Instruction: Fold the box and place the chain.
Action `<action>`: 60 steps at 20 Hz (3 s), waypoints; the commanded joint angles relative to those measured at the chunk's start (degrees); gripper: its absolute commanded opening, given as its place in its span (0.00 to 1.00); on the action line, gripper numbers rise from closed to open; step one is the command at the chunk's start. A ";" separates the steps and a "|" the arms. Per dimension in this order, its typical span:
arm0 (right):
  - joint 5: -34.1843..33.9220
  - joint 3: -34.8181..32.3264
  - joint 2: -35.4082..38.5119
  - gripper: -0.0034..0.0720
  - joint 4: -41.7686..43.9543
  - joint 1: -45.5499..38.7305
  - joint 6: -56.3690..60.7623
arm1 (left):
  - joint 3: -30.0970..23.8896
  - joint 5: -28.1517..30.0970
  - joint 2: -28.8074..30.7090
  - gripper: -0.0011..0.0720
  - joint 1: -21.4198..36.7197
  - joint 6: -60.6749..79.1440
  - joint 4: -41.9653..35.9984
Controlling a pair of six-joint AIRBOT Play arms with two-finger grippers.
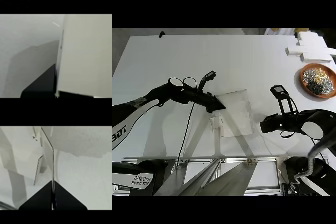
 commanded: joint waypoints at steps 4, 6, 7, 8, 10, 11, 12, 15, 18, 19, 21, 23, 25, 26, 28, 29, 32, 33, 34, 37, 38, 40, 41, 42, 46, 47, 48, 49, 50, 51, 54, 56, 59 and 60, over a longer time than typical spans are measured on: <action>0.17 0.28 0.50 0.47 1.05 0.04 0.00 | 0.00 -0.26 4.46 0.02 -0.22 7.26 2.19; 0.79 1.66 1.62 0.47 1.01 0.00 -0.02 | 0.00 -0.61 8.61 0.02 -0.22 7.23 5.40; 1.31 2.75 2.43 0.47 0.76 0.00 -0.02 | 0.00 -1.18 10.82 0.02 -0.22 6.12 7.89; 1.77 3.93 3.26 0.47 0.57 0.00 -0.04 | 0.00 -2.25 13.20 0.02 -0.22 3.61 11.41; 2.95 6.32 5.20 0.47 0.52 0.00 -0.07 | -0.02 -5.60 17.55 0.01 -0.22 -3.52 19.28; 3.41 7.21 6.34 0.47 0.52 0.00 -0.11 | -0.07 -7.85 19.34 0.01 -0.22 -6.23 22.38; 3.39 7.58 7.52 0.47 0.57 0.00 -0.11 | -0.09 -10.45 21.11 0.01 -0.24 -8.61 24.79; 4.09 7.61 10.73 0.47 0.59 0.00 -0.07 | -2.51 -10.99 25.51 0.01 -1.60 -10.36 26.03; 4.74 7.61 11.52 0.47 0.83 0.00 -0.02 | -7.58 -5.20 27.61 0.01 -4.70 -7.41 24.63; 4.68 7.61 11.47 0.47 1.01 0.00 -0.02 | -9.20 -2.58 27.50 0.01 -5.57 -5.31 22.80; 4.63 7.61 11.47 0.47 1.07 0.00 0.00 | -11.85 3.80 26.86 0.01 -6.91 -1.14 18.21; 4.63 7.58 11.47 0.47 1.05 0.00 -0.02 | -12.33 7.93 25.14 0.02 -7.26 0.15 16.24; 4.59 7.58 11.47 0.47 0.96 0.00 -0.04 | -12.33 11.10 22.67 0.02 -7.23 0.13 16.02; 4.48 7.58 11.47 0.47 0.85 0.00 -0.04 | -12.33 12.13 21.20 0.02 -7.26 0.15 15.74; 4.07 7.45 11.45 0.47 0.79 0.00 -0.09 | -12.33 13.66 18.36 0.02 -7.26 0.44 14.84; 3.93 7.43 11.45 0.47 0.74 0.00 -0.11 | -12.31 14.23 17.11 0.02 -7.23 2.12 14.69; 2.84 7.34 11.41 0.47 0.74 0.00 -0.24 | -12.31 15.87 15.78 0.02 -7.26 10.78 13.84; 2.38 7.34 11.41 0.47 0.74 0.00 -0.26 | -12.31 16.17 15.78 0.02 -7.26 13.73 13.20; 2.01 7.34 11.34 0.47 0.74 0.00 -0.24 | -12.31 16.15 15.78 0.02 -7.26 16.44 12.79; 1.20 7.34 10.69 0.47 0.61 0.00 -0.26 | -12.31 17.05 15.30 0.02 -7.26 18.23 12.72; 1.18 7.34 10.38 0.47 0.57 0.00 -0.28 | -12.31 17.42 14.99 0.02 -7.26 18.43 12.37; 1.18 7.34 9.53 0.47 0.55 0.00 -0.48 | -12.31 17.22 14.21 0.02 -7.26 22.43 9.31; 1.18 7.34 8.98 0.47 0.55 0.00 -0.48 | -12.31 16.50 13.77 0.02 -7.26 25.77 6.93; 1.18 7.34 8.48 0.47 0.55 0.00 -0.48 | -12.31 15.67 13.31 0.02 -7.26 29.03 4.66; 1.11 6.80 6.36 0.47 0.11 0.00 -0.52 | -12.31 15.02 11.43 0.02 -7.26 33.55 1.68; 1.11 6.67 5.86 0.47 -0.79 0.00 -0.52 | -12.31 15.02 11.13 0.02 -7.26 33.57 1.68; 1.03 6.64 5.68 0.47 -1.70 0.00 -0.50 | -12.31 14.97 10.97 0.02 -7.26 33.55 1.68; 0.57 6.67 5.70 0.47 -2.29 0.00 -0.52 | -12.31 14.97 10.97 0.02 -7.26 33.57 1.68; -0.15 6.64 5.70 0.47 -2.40 0.00 -0.52 | -12.31 14.95 10.97 0.02 -7.26 33.59 1.66; -0.81 6.67 5.70 0.47 -2.36 0.00 -0.50 | -12.31 14.84 10.97 0.02 -7.26 33.79 1.66; -1.44 6.67 5.70 0.47 -2.38 0.00 -0.50 | -12.31 14.84 10.95 0.02 -7.26 36.35 1.66; -1.44 6.64 5.70 0.47 -2.38 0.00 -0.50 | -12.31 14.88 10.93 0.02 -7.26 37.24 1.66; -1.44 6.67 5.70 0.47 -2.38 0.00 -0.50 | -12.31 14.86 9.92 0.02 -7.26 37.22 1.66; -1.44 6.67 5.70 0.47 -2.36 0.00 -0.48 | -12.31 14.82 9.35 0.02 -7.26 37.20 1.64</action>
